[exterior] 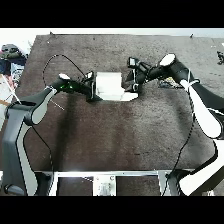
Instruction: Fold the box and place the chain.
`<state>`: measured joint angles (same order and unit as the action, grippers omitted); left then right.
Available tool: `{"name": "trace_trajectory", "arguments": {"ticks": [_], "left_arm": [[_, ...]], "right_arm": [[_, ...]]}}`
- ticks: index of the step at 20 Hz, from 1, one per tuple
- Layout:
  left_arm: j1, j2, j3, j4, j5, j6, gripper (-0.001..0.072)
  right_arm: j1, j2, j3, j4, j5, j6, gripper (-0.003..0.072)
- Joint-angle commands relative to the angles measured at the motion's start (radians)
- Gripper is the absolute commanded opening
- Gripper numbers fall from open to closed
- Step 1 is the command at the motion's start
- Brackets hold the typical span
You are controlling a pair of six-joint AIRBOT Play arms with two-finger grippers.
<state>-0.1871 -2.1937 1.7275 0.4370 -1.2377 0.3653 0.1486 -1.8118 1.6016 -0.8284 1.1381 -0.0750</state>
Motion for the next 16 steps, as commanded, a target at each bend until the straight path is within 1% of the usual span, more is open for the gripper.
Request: {"name": "trace_trajectory", "arguments": {"ticks": [1,3,4,5,9,10,11,14,15,16], "left_arm": [[0.0,0.0,0.0,0.0,0.0,-0.001,0.0468],[0.0,0.0,0.0,0.0,0.0,-0.001,0.0468],[0.0,0.0,0.0,0.0,0.0,-0.001,0.0468],[0.0,0.0,0.0,0.0,0.0,-0.001,0.0468],[0.0,0.0,0.0,0.0,0.0,-0.001,0.0468],[0.0,-0.001,0.0,0.0,0.0,-0.001,0.0468],[0.0,0.0,0.0,0.0,0.0,-0.001,0.0468],[-0.001,-0.001,0.0,0.0,0.0,-0.001,0.0468],[-0.001,0.0,0.0,0.0,0.0,-0.001,0.0468],[-0.001,0.0,0.0,0.0,0.0,-0.001,0.0468]], "right_arm": [[0.023,0.003,-0.087,-0.043,-0.144,-0.049,0.0614],[0.033,0.003,-0.123,-0.043,-0.167,-0.053,0.0612],[0.034,0.003,-0.134,-0.042,-0.173,-0.053,0.0592],[0.034,0.002,-0.144,-0.042,-0.188,-0.053,0.0532],[0.036,-0.019,-0.148,-0.012,-0.219,-0.066,0.0524],[0.039,-0.027,-0.148,0.006,-0.219,-0.071,0.0372],[0.042,-0.034,-0.148,0.02,-0.219,-0.072,0.034],[0.05,-0.048,-0.148,0.039,-0.214,-0.076,0.0337],[0.052,-0.053,-0.148,0.047,-0.208,-0.1,0.0268],[0.052,-0.056,-0.148,0.069,-0.209,-0.117,0.0162]]}}
